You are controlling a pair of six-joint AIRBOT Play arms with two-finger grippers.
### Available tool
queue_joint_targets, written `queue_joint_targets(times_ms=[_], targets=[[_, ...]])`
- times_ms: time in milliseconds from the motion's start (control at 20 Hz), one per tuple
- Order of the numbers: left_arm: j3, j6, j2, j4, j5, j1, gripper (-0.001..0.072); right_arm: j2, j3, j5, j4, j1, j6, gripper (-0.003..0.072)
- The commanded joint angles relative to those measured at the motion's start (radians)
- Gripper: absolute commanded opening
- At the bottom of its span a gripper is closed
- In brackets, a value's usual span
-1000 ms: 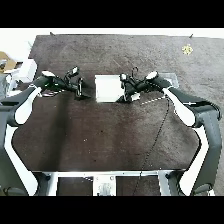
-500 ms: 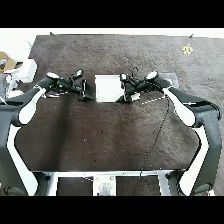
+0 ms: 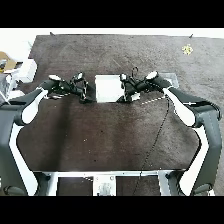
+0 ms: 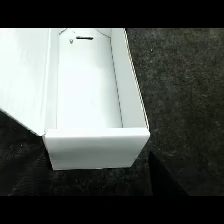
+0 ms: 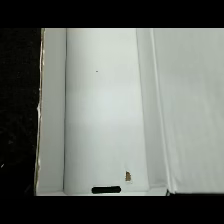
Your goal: Fold the box and place the chain.
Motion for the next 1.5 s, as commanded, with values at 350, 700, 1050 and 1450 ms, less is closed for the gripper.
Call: queue_joint_targets(times_ms=[350, 700, 1050, 1450], targets=[[-0.02, 0.063, -0.011, -0.049, 0.069, -0.025, 0.0719, 0.0, 0.0, 0.0, 0.0, 0.0, 0.001, 0.0386], [-0.022, 0.043, -0.013, -0.049, 0.075, -0.034, 0.0718, 0.0, 0.0, 0.0, 0.0, 0.0, 0.001, 0.0386], [-0.021, 0.037, -0.023, -0.042, 0.105, -0.054, 0.0718, 0.0, 0.0, 0.0, 0.0, 0.0, 0.001, 0.0386], [-0.021, 0.036, -0.025, -0.043, 0.113, -0.07, 0.0718, 0.0, 0.0, 0.0, 0.0, 0.0, 0.001, 0.0386]])
